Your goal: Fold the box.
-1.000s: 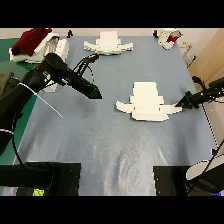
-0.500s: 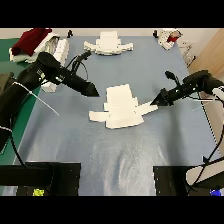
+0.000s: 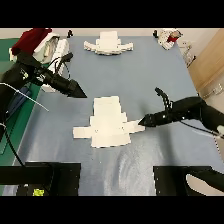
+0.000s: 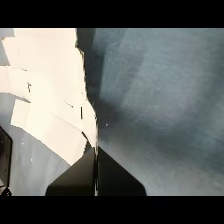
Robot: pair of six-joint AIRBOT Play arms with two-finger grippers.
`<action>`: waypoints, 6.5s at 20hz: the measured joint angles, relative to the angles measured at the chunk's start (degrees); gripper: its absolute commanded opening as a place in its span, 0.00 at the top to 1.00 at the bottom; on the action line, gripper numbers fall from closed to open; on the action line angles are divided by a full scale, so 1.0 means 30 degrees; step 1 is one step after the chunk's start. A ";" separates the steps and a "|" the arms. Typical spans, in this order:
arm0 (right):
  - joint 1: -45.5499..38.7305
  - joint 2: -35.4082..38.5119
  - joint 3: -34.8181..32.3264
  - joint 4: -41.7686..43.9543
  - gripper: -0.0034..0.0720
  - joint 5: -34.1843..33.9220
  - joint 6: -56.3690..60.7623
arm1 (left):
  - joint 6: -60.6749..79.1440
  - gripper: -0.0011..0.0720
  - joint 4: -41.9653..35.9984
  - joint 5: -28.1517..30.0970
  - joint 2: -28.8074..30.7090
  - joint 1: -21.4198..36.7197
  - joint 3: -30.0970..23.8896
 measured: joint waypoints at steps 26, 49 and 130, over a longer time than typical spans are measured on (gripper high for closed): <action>0.1071 0.4940 -0.4007 -0.0911 0.95 0.2616 0.1268 | 0.4277 0.61 0.0721 -0.0561 -0.7140 -0.2769 0.1384; 0.1071 0.4932 -0.4014 -0.1064 0.95 0.2623 0.1253 | 0.6339 0.97 0.1049 -0.2455 -0.7796 -0.5027 0.2106; -0.0408 0.4801 0.1093 -1.2546 0.58 0.5085 1.3821 | 1.3085 0.97 0.2208 0.8167 0.2375 -1.1030 -0.7002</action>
